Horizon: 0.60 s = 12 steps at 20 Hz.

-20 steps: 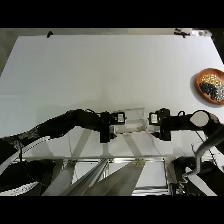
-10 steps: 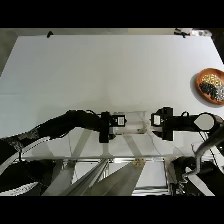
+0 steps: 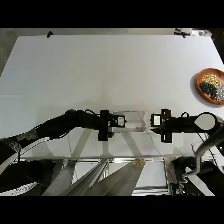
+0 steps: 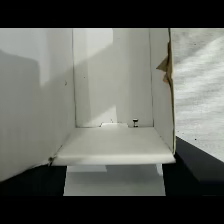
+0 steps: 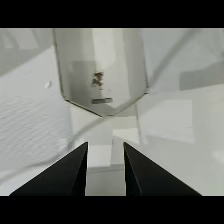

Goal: Fold the box and place the chain.

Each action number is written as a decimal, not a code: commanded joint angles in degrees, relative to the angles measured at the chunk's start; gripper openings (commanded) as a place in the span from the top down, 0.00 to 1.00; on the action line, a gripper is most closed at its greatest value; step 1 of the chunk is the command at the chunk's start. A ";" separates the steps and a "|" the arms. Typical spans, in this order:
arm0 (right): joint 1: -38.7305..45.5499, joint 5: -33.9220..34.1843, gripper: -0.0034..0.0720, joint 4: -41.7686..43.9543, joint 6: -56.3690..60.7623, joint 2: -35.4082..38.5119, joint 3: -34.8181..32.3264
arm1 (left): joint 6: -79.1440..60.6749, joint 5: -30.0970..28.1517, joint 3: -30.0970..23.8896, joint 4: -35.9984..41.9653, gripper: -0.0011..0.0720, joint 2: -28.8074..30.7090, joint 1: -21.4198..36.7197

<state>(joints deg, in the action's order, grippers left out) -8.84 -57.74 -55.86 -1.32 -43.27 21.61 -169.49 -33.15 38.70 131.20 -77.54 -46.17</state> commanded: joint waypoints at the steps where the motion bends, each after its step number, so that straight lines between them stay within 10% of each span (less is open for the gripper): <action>1: -0.02 -2.14 0.67 0.92 0.00 -0.04 0.00 | -0.02 0.61 0.07 0.35 0.97 0.22 0.00; 12: -0.02 -0.09 0.65 2.10 0.02 -0.61 0.00 | 1.20 -7.21 0.07 1.99 0.98 0.22 0.02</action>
